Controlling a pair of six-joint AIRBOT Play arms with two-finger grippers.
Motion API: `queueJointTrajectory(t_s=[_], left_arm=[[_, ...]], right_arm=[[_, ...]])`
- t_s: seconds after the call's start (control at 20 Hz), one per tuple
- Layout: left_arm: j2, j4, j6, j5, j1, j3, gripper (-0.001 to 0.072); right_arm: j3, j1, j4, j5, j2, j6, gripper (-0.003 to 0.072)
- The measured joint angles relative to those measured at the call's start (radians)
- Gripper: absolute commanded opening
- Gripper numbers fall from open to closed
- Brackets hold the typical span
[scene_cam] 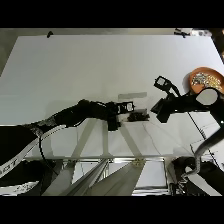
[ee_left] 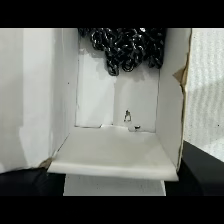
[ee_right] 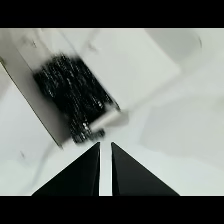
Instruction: Fold the box and place the chain.
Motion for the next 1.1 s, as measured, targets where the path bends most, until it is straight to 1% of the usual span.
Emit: queueJointTrajectory(t_s=[0.05,0.1,0.15,0.2,0.35,0.5,0.55,0.6,0.65,0.85,1.1], left_arm=[[0.000,0.000,0.000,0.000,0.000,0.000,0.0345],[0.000,0.000,0.000,0.000,0.000,0.000,0.0345],[0.000,0.000,0.000,0.000,0.000,0.000,0.0345],[0.000,0.000,0.000,0.000,0.000,0.000,0.0345],[0.000,0.000,0.000,0.000,0.000,0.000,0.0345],[0.000,0.000,0.000,0.000,0.000,0.000,0.0345],[0.000,0.000,0.000,0.000,0.000,0.000,0.0345],[0.000,0.000,0.000,0.000,0.000,0.000,0.0345],[0.000,0.000,0.000,0.000,0.000,0.000,0.0345],[0.000,0.000,0.000,0.000,0.000,0.000,0.0345],[0.000,0.000,0.000,0.000,0.000,0.000,0.0345]], right_arm=[[0.000,-0.013,-0.035,0.015,0.000,-0.039,0.0155],[-0.001,-0.022,-0.055,0.028,-0.005,-0.090,0.0235],[-0.002,-0.028,-0.062,0.039,-0.013,-0.151,0.0273],[-0.003,-0.032,-0.062,0.046,-0.026,-0.221,0.0289],[-0.005,-0.021,-0.054,0.031,-0.073,-0.374,0.0289],[-0.006,0.007,-0.047,-0.003,-0.135,-0.441,0.0286],[-0.006,0.016,-0.046,-0.013,-0.158,-0.456,0.0273],[-0.006,0.023,-0.046,-0.026,-0.180,-0.465,0.0232],[-0.006,0.029,-0.043,-0.035,-0.202,-0.473,0.0217],[-0.006,0.039,-0.013,-0.057,-0.258,-0.489,0.0217],[-0.006,0.041,0.046,-0.064,-0.291,-0.497,0.0217]])
